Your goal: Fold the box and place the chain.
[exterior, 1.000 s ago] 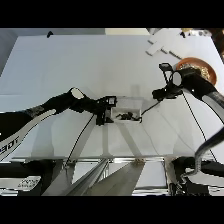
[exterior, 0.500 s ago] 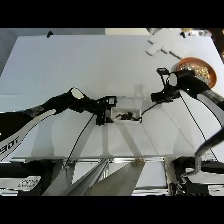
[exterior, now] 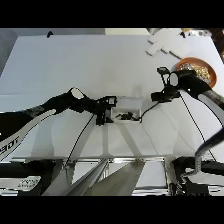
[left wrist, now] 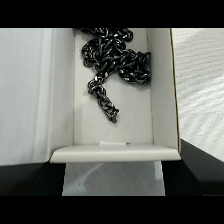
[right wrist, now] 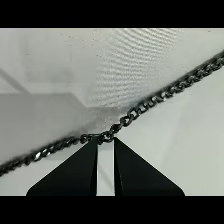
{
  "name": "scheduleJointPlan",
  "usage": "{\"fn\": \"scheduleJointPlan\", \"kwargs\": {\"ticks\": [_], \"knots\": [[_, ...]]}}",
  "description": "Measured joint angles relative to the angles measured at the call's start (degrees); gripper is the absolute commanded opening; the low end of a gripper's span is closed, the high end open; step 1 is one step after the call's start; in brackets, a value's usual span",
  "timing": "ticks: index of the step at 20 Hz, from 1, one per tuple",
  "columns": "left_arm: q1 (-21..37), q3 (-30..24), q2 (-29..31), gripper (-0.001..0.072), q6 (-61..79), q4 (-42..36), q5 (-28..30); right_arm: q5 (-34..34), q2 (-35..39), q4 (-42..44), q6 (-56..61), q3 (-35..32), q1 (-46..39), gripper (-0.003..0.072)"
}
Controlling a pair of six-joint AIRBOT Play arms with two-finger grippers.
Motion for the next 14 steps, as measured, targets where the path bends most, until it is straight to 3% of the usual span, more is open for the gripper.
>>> {"fn": "scheduleJointPlan", "kwargs": {"ticks": [5,14], "knots": [[0.0,0.0,0.0,0.0326,-0.02,0.0,0.0,0.87,11.58,4.5,-5.57,0.0,-0.02,0.0021],[0.0,0.0,0.0,0.0326,0.0,0.0,0.0,5.51,31.5,28.39,-18.34,0.0,0.0,0.0021]]}}
